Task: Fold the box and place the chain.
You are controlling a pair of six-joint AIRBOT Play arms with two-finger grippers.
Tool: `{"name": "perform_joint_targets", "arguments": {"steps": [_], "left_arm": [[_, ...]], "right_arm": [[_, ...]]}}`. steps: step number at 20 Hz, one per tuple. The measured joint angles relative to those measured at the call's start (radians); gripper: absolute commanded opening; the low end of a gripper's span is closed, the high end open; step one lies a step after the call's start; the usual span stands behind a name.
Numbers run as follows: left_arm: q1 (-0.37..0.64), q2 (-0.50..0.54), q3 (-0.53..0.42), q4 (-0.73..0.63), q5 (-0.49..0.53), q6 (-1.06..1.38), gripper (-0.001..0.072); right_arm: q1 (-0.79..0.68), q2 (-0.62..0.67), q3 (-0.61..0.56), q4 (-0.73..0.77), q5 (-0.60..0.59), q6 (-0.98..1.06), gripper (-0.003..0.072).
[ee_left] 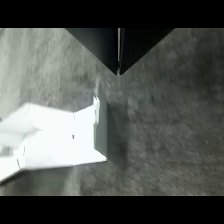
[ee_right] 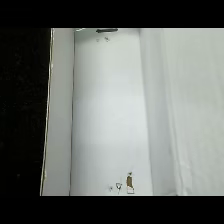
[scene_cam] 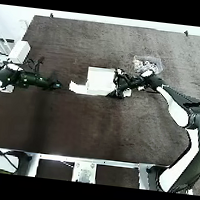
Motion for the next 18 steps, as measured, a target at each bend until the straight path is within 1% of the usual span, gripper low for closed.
{"name": "perform_joint_targets", "arguments": {"steps": [7,15,18], "left_arm": [[-0.068,-0.074,0.016,-0.038,0.061,0.001,0.0015],[-0.174,-0.150,0.096,-0.054,0.086,-0.034,0.0017],[-0.187,-0.158,0.133,-0.074,0.077,-0.043,0.0017]], "right_arm": [[0.000,0.000,0.000,0.000,0.000,0.000,0.0592],[0.000,0.000,0.000,0.000,0.000,0.000,0.0592],[0.000,0.000,0.000,0.000,0.000,0.000,0.0592]]}}
